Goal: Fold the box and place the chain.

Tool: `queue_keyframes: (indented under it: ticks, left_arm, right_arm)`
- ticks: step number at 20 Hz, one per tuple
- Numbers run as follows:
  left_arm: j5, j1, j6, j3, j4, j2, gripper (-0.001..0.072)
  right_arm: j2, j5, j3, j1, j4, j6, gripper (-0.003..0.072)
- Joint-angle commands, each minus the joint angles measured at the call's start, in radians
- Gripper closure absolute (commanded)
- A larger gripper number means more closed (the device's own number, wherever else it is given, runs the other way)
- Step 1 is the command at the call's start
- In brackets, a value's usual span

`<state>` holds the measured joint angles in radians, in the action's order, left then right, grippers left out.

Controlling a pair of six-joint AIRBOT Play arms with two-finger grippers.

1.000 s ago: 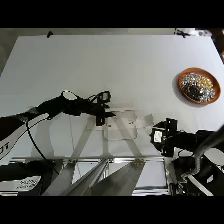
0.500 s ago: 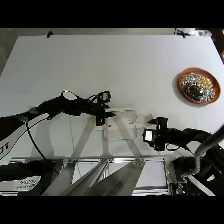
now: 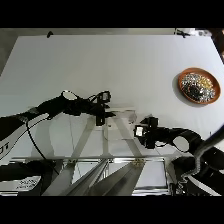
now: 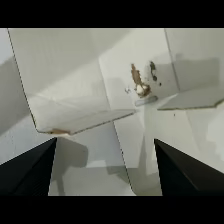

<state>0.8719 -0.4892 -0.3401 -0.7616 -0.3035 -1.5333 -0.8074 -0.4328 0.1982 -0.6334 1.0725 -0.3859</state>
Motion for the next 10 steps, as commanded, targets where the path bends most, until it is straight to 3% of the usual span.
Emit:
queue_keyframes:
  ticks: [1,5,10]
  left_arm:
    - [0.000,0.000,0.000,0.001,0.000,-0.001,0.0698]
    - [0.000,0.000,0.000,0.001,0.000,-0.001,0.0698]
    - [0.000,0.000,0.000,0.001,0.000,-0.001,0.0698]
  right_arm:
    - [-0.022,0.083,0.000,-0.035,-0.031,-0.010,-0.0005]
    - [-0.022,0.221,0.002,-0.035,-0.083,-0.010,-0.0005]
    - [-0.022,0.224,0.002,-0.035,-0.082,-0.004,-0.0005]
